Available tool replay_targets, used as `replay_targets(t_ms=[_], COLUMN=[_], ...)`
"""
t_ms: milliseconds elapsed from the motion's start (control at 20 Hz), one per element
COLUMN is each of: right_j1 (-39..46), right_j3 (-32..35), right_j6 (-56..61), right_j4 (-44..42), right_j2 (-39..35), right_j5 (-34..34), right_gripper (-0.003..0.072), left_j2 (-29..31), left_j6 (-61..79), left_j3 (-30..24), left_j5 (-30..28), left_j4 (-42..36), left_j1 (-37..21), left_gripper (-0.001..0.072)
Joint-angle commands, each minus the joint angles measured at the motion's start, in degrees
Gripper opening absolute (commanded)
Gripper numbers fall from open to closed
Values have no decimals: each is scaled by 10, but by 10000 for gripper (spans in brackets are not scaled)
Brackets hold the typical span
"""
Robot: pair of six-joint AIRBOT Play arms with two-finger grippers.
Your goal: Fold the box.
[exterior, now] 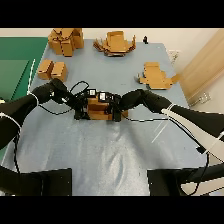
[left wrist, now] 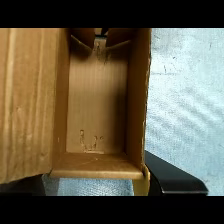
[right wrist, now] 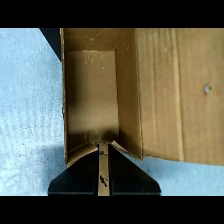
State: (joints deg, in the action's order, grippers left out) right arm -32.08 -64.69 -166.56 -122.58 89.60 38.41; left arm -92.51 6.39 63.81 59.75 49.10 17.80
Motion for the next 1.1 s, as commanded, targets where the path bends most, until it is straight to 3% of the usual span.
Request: replay_targets(t_ms=[0,150,250,300,650,700,750,800,850,1050], right_j1=[-2,-2,-2,-2,-2,-2,-2,0,3,49], right_j3=[-1,-1,-1,-1,-1,-1,-1,-1,-1,0], right_j6=[0,0,0,0,0,1,13,49,92,217], right_j4=[-12,-15,-18,-17,-17,-17,-17,-9,15,59], right_j2=[6,9,9,9,9,9,8,3,-6,-60], right_j5=[-16,-14,-14,-14,-14,-14,-14,-11,6,161], right_gripper=[90,119,312,332,332,326,233,73,20,6], left_j2=[0,0,0,0,0,0,0,0,0,0], left_j6=[0,0,0,0,0,0,0,0,0,0], left_j3=[0,0,0,0,0,0,0,0,0,0], left_j5=[-3,-3,-3,-4,-4,-4,-4,-4,-4,-4], left_j4=[0,0,0,0,0,0,0,0,0,0], left_j1=[0,0,0,0,0,0,0,0,0,0], left_gripper=[105,105,105,105,105,105,105,105,105,105])
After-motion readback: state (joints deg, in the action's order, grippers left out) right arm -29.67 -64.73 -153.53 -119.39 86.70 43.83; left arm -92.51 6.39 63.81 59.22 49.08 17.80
